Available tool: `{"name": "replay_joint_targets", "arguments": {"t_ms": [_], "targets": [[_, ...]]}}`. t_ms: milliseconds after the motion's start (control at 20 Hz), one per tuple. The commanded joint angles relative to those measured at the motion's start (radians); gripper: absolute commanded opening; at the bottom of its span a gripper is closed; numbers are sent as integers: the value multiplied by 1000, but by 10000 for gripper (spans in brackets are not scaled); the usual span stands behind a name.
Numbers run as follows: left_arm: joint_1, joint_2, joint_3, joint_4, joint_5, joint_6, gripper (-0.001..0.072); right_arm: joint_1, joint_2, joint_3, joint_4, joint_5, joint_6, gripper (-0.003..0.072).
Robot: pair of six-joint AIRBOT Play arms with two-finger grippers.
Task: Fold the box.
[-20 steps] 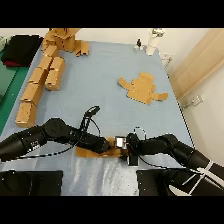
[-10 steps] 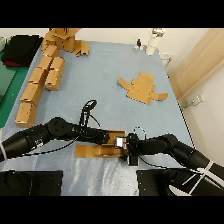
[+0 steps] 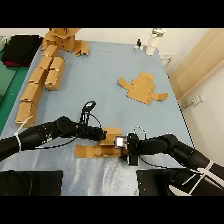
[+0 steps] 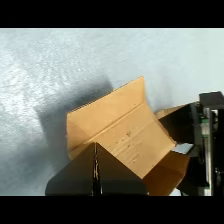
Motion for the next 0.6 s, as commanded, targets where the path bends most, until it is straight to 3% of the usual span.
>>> {"name": "replay_joint_targets", "arguments": {"t_ms": [0, 350, 550], "targets": [[30, -16, 0, 37, -45, 10, 11, 0, 0, 0, 0, -1, 0, 499], [34, -57, 4, 36, -104, 27, 11, 0, 0, 0, 0, -1, 0, 499], [116, -44, 10, 37, -128, 36, 11, 0, 0, 0, 0, -2, 0, 499]]}}
